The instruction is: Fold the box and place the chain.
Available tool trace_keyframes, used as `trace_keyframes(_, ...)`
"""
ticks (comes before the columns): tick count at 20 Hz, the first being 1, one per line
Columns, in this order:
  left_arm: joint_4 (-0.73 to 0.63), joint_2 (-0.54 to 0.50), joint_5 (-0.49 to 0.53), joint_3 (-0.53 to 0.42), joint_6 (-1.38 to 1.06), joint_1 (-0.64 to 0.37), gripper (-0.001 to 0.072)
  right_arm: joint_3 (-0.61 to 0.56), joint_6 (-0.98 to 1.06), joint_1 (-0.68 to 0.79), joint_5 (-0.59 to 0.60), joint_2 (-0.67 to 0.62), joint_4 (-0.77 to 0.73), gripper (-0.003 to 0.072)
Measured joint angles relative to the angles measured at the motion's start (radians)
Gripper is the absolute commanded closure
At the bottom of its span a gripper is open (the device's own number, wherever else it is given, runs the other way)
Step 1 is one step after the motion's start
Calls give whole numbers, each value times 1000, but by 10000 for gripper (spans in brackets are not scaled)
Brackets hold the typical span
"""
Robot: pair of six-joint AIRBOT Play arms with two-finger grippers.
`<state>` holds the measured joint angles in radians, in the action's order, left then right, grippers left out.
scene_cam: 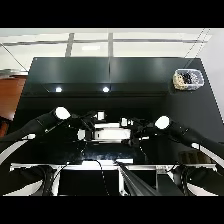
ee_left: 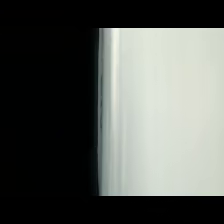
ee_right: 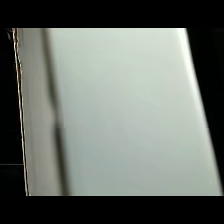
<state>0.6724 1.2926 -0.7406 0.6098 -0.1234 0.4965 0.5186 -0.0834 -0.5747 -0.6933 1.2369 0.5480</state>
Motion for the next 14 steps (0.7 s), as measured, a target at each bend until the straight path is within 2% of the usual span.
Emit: trace_keyframes(14,0,0,0,0,0,0,678,0,65,-18,16,6,67,-16)
